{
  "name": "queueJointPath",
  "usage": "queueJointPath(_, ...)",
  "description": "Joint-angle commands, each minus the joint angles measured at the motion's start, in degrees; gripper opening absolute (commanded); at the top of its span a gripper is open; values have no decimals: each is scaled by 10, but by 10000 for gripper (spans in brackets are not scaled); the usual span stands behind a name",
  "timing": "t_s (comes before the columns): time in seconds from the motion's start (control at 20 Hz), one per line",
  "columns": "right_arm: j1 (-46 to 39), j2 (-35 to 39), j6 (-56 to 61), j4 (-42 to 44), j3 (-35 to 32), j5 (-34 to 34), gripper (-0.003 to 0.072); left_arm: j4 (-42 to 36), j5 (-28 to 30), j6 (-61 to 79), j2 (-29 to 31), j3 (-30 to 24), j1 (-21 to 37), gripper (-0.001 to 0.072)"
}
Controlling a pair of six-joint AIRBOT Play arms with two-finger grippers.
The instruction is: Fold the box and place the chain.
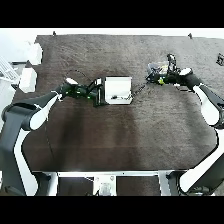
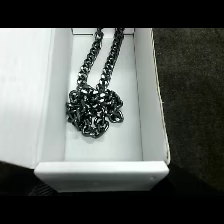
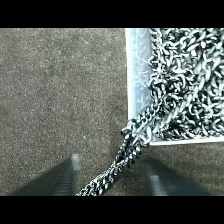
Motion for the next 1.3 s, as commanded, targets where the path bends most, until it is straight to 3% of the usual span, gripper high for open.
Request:
queueJointPath(0.0,-5,-15,-12,10,7,12,316,0,0,0,0,0,0,527)
queueJointPath(0.1,-6,-37,-11,10,7,19,101,-1,0,0,0,0,0,527)
queueJointPath(0.2,-6,-48,-13,12,8,17,26,-1,0,0,0,0,0,527)
queueJointPath(0.45,-2,-40,-35,26,25,14,9,-1,0,0,0,0,0,527)
queueJointPath(0.65,0,8,6,26,24,42,7,-1,0,0,0,0,0,527)
queueJointPath(0.8,8,71,42,-12,24,86,6,-1,0,0,0,0,0,527)
queueJointPath(0.95,29,156,82,-87,15,95,6,-1,0,0,0,0,0,527)
queueJointPath(1.25,100,328,97,-157,8,125,6,-1,0,0,0,0,0,527)
